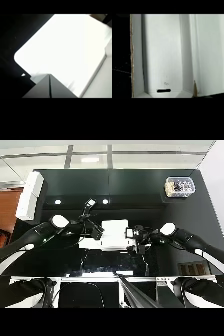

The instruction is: Fold the box and place the chain.

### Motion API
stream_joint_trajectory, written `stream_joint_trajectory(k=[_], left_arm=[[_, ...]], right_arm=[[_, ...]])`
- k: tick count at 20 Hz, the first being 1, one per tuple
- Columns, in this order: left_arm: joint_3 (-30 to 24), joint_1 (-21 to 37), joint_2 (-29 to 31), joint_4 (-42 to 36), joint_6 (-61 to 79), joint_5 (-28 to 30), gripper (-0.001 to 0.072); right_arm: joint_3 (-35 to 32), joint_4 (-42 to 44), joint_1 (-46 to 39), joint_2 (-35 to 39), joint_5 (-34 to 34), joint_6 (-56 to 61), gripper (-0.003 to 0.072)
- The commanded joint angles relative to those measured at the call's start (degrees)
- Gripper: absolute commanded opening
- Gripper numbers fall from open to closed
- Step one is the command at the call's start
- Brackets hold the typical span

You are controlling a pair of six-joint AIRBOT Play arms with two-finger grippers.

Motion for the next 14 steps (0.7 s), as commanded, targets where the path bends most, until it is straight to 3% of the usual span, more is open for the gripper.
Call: stream_joint_trajectory(k=[1, 5, 8, 11, 14], left_arm=[[0.8, 0.1, -2.2, 2.1, -2.6, -1.2, 0.0024], [6.8, 2.6, 1.4, 12.7, -2.6, -6.2, 0.0024], [9.9, 8.4, 8.4, 14.0, -2.7, -13.4, 0.0024], [6.7, 16.1, 16.2, 17.7, -2.1, -18.0, 0.0024], [-0.5, 21.1, 18.5, 8.0, 11.6, -20.9, 0.0026]], right_arm=[[0.0, 0.0, 0.0, 0.0, 0.0, 0.0, 0.0132], [0.0, 0.0, 0.0, 0.0, 0.0, 0.0, 0.0133], [0.0, 0.0, 0.0, 0.0, 0.0, 0.0, 0.0132], [0.0, 0.0, 0.0, 0.0, 0.0, 0.0, 0.0133], [0.0, 0.0, 0.0, 0.0, 0.0, 0.0, 0.0133]])
